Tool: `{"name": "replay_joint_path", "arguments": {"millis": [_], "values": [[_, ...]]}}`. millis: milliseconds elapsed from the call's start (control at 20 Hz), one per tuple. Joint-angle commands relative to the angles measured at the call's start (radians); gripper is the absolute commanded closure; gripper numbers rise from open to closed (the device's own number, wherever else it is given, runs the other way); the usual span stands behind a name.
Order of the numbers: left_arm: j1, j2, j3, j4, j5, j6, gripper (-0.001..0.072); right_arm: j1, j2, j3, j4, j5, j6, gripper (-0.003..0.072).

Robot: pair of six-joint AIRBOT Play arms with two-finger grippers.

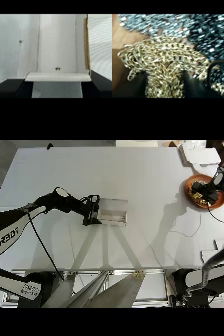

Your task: Fold the box and place the chain.

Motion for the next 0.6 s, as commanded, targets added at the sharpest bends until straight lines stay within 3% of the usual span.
{"name": "replay_joint_path", "arguments": {"millis": [0, 50, 100, 300, 550], "values": [[0.000, 0.000, 0.000, 0.000, 0.000, 0.000, 0.0484, 0.001, -0.019, 0.003, 0.043, 0.018, -0.006, 0.0539], [0.000, 0.000, 0.000, 0.000, 0.000, 0.000, 0.0484, 0.002, -0.017, 0.003, 0.050, 0.023, -0.006, 0.0653], [0.000, 0.000, 0.000, 0.000, 0.000, 0.000, 0.0484, 0.001, -0.011, 0.003, 0.056, 0.029, -0.006, 0.0674], [0.000, 0.000, 0.000, 0.000, 0.000, 0.000, 0.0484, 0.025, 0.065, 0.004, 0.044, 0.061, -0.117, 0.0676], [0.000, 0.000, 0.000, 0.000, 0.000, 0.000, 0.0484, 0.116, 0.228, 0.003, -0.151, 0.196, -0.136, 0.0679]]}}
